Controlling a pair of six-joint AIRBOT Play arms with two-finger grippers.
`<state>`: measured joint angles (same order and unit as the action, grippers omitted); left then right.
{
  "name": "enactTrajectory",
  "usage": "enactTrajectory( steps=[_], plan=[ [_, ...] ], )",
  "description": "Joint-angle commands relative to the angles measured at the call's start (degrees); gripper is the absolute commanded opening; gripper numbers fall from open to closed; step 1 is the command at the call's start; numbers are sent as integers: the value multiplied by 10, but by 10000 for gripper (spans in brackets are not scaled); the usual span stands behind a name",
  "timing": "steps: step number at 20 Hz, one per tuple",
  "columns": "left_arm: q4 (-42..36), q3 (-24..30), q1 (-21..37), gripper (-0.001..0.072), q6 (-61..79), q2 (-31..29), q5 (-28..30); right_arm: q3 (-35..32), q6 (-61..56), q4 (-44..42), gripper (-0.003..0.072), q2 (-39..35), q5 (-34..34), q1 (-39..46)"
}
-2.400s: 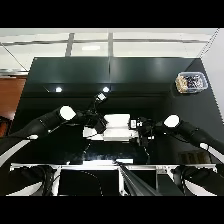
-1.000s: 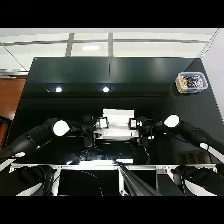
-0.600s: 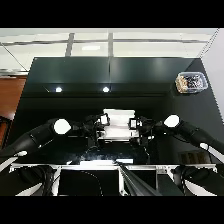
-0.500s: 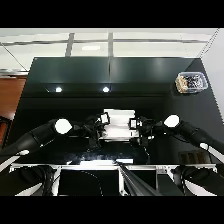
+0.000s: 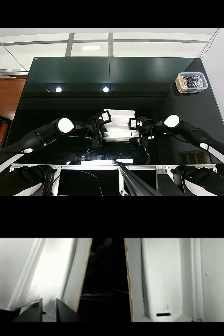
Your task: Fold the box and place the chain.
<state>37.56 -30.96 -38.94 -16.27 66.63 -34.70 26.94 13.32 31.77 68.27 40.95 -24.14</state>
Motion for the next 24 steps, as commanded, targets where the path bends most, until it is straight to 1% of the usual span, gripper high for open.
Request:
enactTrajectory(
  steps=[1, 2, 3, 4, 5, 7, 9, 11, 13, 15, 16, 17, 19, 20, 21, 22, 23, 24],
  plan=[
    [12, 0, 0, 184, 0, 1, -3, 0, 0, 0, 61, 0, 0, 0],
    [12, 0, 0, 239, 0, 0, -2, 0, 0, 0, 61, 0, 0, 0],
    [12, 0, 0, 325, 0, 0, -2, 0, 0, 0, 61, 0, 0, 0],
    [22, -1, 3, 337, 0, -1, -2, 0, 0, 0, 60, 0, 0, 0],
    [42, -1, 5, 317, -4, -8, -4, 0, 0, 0, 61, 0, 0, 0],
    [97, -1, 14, 32, -40, -35, -14, 0, 0, 0, 61, 0, 0, 0],
    [151, -1, 34, 29, -95, -81, -56, 0, 0, 0, 60, 0, 0, 0],
    [203, -1, 70, 29, -172, -138, -110, 0, 0, 0, 60, 0, 0, 0],
    [271, -1, 118, 29, -297, -189, -142, 0, 0, 0, 61, 0, 0, 0],
    [353, 2, 171, 29, -387, -216, -172, 0, 0, 0, 61, 0, 0, 0],
    [377, 2, 191, 29, -401, -216, -188, 0, 0, 0, 61, 0, 0, 0],
    [383, 7, 213, 29, -470, -212, -189, 0, 0, 0, 61, 0, 0, 0],
    [382, 17, 263, 29, -718, -190, -191, 0, 0, 0, 60, 0, 0, 0],
    [363, 23, 288, 30, -795, -171, -204, 0, 0, 0, 61, 0, 0, 0],
    [305, 30, 317, 30, -801, -146, -216, 0, 0, 0, 60, 0, 0, 0],
    [227, 37, 341, 30, -765, -119, -225, 0, 0, 0, 61, 0, 0, 0],
    [135, 45, 363, 31, -697, -87, -236, 0, 0, 0, 61, 0, 0, 0],
    [63, 49, 374, 30, -634, -55, -248, 0, 0, 0, 61, 0, 0, 0]
  ],
)
